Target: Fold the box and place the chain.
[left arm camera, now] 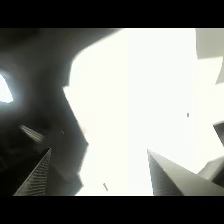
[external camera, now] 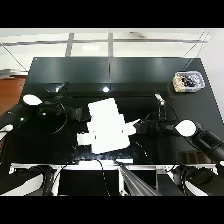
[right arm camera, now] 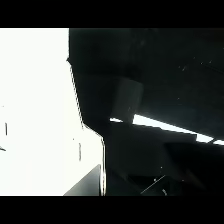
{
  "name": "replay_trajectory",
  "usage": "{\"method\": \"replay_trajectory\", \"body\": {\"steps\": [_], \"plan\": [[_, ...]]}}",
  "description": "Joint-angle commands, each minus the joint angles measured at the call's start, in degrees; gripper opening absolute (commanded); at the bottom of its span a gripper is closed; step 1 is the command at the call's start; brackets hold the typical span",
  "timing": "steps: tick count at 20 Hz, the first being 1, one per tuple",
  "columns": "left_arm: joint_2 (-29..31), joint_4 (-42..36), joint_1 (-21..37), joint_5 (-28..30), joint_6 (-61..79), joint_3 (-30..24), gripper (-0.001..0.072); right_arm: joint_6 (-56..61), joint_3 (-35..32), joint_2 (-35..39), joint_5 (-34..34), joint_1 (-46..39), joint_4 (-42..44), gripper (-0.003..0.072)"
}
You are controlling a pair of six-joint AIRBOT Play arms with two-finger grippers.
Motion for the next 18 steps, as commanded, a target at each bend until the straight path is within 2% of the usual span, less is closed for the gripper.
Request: {"method": "replay_trajectory", "body": {"steps": [1,3,7,10,16,17,18], "plan": [[-7.6,-6.1,-0.1,-4.3,9.7,0.3,0.0705,0.2,-0.3,0.1,-0.7,0.7,0.9,0.0021],[-10.3,-8.2,-0.1,-4.9,12.6,0.4,0.0705,0.2,-0.3,0.1,-0.6,0.7,0.9,0.0021],[-14.6,-15.1,-0.3,-13.0,26.7,0.8,0.0705,0.2,-0.3,0.1,-0.4,0.7,0.9,0.0021],[-16.9,-11.8,-0.9,-14.5,29.8,2.6,0.0697,0.2,-0.3,0.1,-0.2,0.7,0.7,0.0021],[-22.1,-9.4,-1.9,-21.8,31.5,9.6,0.0663,0.2,-0.3,0.1,0.1,0.7,0.2,0.0021],[-22.8,-7.5,-2.4,-21.8,31.4,10.7,0.0589,0.2,-0.3,0.1,0.1,0.7,0.2,0.0021],[-23.3,-5.5,-3.0,-21.9,31.4,11.4,0.0552,0.2,-0.3,0.1,0.1,0.7,0.2,0.0021]]}}
